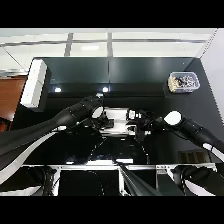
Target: Fold the box and place the chain.
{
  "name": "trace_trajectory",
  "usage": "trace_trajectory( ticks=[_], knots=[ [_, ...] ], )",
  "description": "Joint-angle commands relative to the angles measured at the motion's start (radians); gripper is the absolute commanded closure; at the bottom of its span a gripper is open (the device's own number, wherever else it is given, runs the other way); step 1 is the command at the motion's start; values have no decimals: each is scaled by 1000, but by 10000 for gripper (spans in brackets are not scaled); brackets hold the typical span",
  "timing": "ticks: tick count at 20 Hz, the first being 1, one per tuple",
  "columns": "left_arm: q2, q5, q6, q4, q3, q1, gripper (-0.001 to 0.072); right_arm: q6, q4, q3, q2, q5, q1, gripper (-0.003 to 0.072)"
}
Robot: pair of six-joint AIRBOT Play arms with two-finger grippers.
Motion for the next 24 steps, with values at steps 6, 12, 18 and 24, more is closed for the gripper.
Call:
trace_trajectory(
  ticks=[6, 12, 18, 24],
  knots=[
    [1, 2, 7, -2, 0, 0, 682, 40, 58, 0, -23, -13, 0, 204],
    [1, 0, 7, -2, 0, 0, 682, 504, -89, 2, 56, 14, -37, 671],
    [1, 0, 7, -2, 0, 0, 682, 1308, -433, 43, 225, 377, -496, 670],
    [1, 1, 7, -2, 0, 0, 682, 1442, -315, -77, 155, 425, -809, 670]
  ],
)
